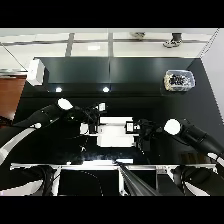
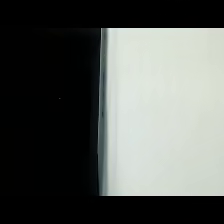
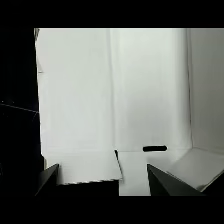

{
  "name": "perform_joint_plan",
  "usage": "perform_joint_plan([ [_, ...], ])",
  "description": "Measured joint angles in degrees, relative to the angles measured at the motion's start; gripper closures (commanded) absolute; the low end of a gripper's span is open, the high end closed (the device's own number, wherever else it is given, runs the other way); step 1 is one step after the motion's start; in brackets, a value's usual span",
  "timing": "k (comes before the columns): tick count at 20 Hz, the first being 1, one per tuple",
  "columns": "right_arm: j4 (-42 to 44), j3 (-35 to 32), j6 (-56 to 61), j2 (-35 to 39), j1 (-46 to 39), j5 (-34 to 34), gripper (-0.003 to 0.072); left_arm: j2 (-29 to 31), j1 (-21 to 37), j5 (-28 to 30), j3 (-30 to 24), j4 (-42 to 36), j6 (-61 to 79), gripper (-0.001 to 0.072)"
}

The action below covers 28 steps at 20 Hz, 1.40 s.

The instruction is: Fold the box and place the chain.

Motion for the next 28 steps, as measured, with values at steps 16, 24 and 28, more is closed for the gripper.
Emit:
perform_joint_plan([
  [16, -0.31, 0.48, -0.44, -2.56, 5.42, -4.33, 0.0057, 0.00, 0.00, -0.02, 0.00, -0.02, -0.02, 0.0683],
  [24, -0.52, 1.05, 4.85, 1.29, 4.98, -12.50, 0.0056, -0.02, -0.07, -0.13, 0.00, -0.07, -0.15, 0.0683],
  [28, -0.02, 1.16, 5.97, 3.78, 1.49, -11.91, 0.0056, -0.02, -0.07, -0.35, 0.00, -0.04, -0.09, 0.0683],
])
